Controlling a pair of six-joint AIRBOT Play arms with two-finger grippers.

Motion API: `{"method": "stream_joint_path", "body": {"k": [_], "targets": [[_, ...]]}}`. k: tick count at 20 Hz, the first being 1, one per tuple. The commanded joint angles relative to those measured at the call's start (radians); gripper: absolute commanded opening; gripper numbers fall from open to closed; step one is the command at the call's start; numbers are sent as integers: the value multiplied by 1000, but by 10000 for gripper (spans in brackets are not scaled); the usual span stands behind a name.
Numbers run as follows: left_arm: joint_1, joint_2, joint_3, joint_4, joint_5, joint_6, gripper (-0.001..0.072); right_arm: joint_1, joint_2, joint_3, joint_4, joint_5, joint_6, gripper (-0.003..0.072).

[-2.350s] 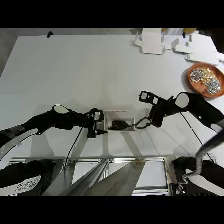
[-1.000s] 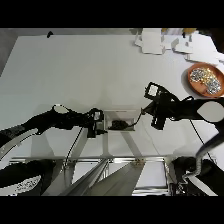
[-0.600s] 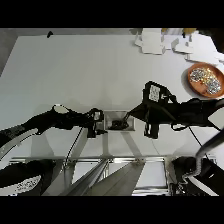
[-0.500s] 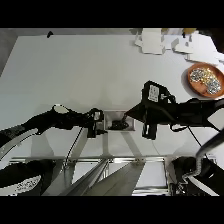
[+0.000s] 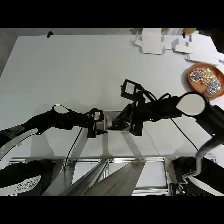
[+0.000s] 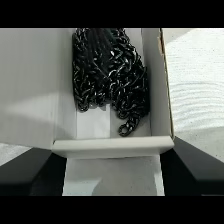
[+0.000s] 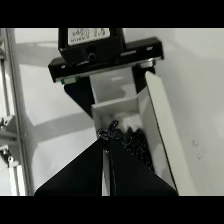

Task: Fold the box and place the chain.

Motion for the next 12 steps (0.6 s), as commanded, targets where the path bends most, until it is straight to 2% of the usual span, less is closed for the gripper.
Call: {"method": "stream_joint_path", "body": {"k": [1,2,6,7,9,10,12], "targets": [[0,0,1,0,0,0,256,25,-72,1,-54,4,-2,142],[0,0,1,0,0,0,256,27,-74,1,-64,-14,-2,229],[0,0,1,0,0,0,256,-11,-76,102,-70,-5,-2,238],[0,0,1,0,0,0,256,-27,-80,138,-75,-2,-2,223],[0,0,1,0,0,0,256,-63,-102,197,-103,-4,-3,47],[0,0,1,0,0,0,256,-81,-116,203,-111,-19,-2,16],[0,0,1,0,0,0,256,-103,-163,202,-119,-11,2,16]]}}
